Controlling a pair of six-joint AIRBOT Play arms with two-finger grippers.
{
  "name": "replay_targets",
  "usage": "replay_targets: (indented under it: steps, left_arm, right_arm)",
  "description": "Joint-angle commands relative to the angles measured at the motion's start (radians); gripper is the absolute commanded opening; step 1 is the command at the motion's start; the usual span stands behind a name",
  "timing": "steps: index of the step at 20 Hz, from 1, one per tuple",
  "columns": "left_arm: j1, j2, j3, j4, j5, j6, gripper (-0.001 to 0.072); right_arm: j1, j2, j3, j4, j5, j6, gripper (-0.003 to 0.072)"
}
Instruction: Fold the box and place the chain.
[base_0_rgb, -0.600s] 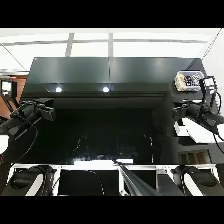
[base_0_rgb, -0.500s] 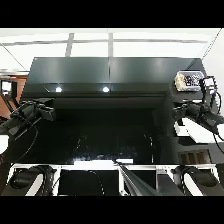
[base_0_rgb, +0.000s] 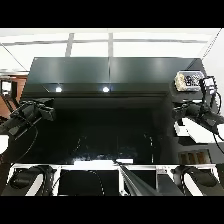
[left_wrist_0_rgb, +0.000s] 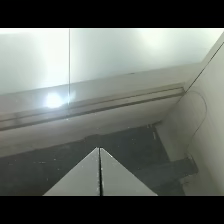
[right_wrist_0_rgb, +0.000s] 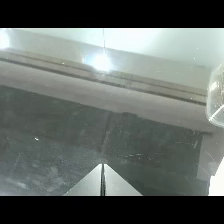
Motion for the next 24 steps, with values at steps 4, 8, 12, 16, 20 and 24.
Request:
replay_targets:
  steps: [4,8,12,16,20,24]
  left_arm:
    - [0.000,0.000,-0.001,-0.023,0.203,0.000,0.0025]
    - [-0.004,-0.010,-0.001,-0.079,0.361,-0.001,0.0025]
    - [-0.004,-0.125,0.000,-0.150,0.510,-0.001,0.0026]
    - [-0.047,-0.322,0.041,-0.135,0.368,0.011,0.0702]
    - [-0.053,-0.408,0.175,0.078,0.126,-0.014,0.0703]
    - [0.049,-0.461,0.289,0.356,-0.181,-0.418,0.0703]
  right_arm:
    - [0.001,0.001,0.000,0.005,-0.148,0.000,0.0019]
    - [0.001,0.000,0.000,0.122,-0.391,0.000,0.0019]
    - [0.000,-0.076,0.000,0.144,-0.615,0.002,0.0180]
    - [-0.011,-0.257,0.030,0.172,-0.555,0.012,0.0718]
    - [-0.303,-0.404,0.268,0.079,-0.206,0.201,0.0715]
    - [-0.725,-0.591,0.571,-0.306,0.153,0.466,0.0715]
